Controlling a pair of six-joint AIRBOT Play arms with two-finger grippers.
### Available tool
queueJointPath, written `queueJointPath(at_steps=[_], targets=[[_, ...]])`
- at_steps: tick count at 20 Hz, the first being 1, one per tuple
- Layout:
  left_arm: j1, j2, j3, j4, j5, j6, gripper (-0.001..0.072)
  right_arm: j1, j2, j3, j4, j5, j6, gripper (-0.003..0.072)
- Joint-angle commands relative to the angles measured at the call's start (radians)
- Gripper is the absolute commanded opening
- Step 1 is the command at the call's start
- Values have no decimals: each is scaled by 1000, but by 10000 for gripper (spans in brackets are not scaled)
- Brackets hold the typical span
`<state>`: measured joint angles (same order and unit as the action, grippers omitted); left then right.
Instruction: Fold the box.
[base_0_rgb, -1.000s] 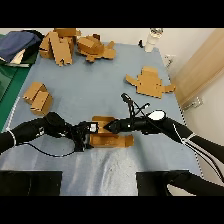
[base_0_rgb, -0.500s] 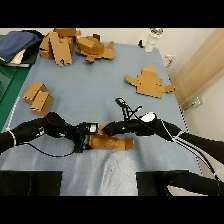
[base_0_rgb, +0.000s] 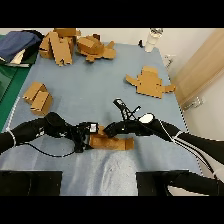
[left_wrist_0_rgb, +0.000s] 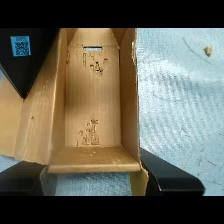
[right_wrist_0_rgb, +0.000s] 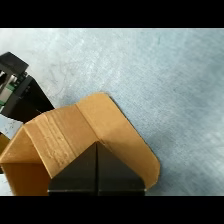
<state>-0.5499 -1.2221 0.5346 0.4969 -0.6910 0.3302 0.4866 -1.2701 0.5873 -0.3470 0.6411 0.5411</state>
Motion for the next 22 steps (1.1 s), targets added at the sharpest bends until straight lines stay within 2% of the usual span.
queueJointPath(at_steps=[1,8,14,16,21,22], targets=[[1,0,0,-3,11,-35,232,1,0,-1,-37,-32,-1,4],[1,0,0,-3,11,-36,232,0,0,0,-104,-63,-2,4],[1,0,0,-3,11,-71,232,-50,80,66,-275,-75,0,5],[1,0,0,-3,11,-71,232,-75,121,76,-356,-72,1,5],[1,0,0,-3,12,-71,232,-113,187,76,-698,16,142,6],[1,0,0,-3,13,-72,232,-113,193,76,-739,66,140,103]])
